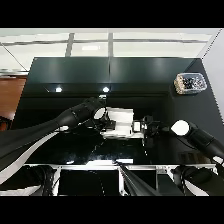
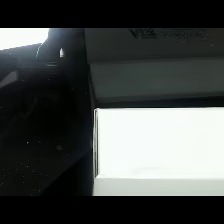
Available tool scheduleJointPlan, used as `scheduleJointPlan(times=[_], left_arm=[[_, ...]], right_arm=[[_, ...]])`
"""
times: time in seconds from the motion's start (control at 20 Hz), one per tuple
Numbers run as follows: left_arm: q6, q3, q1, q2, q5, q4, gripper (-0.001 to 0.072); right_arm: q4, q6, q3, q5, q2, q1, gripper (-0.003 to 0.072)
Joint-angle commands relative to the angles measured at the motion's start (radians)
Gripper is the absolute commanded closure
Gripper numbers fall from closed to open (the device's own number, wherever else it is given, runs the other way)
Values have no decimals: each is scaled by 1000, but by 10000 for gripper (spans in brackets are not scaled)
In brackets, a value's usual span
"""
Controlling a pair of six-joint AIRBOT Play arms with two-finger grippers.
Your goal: Fold the box and place the chain.
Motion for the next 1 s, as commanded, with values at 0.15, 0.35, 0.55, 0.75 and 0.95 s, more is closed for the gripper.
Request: scheduleJointPlan(times=[0.15,0.35,0.55,0.75,0.95], left_arm=[[-4,-1,0,-1,-1,0,683],[-4,-1,0,-1,-2,-5,682],[-5,-1,0,0,-2,-10,683],[-5,-1,0,0,-3,-12,683],[-5,-1,1,1,-3,-12,683]], right_arm=[[18,-26,0,-74,-12,41,261],[117,-24,-1,-70,-14,41,517],[233,-24,-1,-71,-40,41,517],[323,-25,-1,-76,-92,41,516],[332,-24,-1,-82,-101,41,517]])
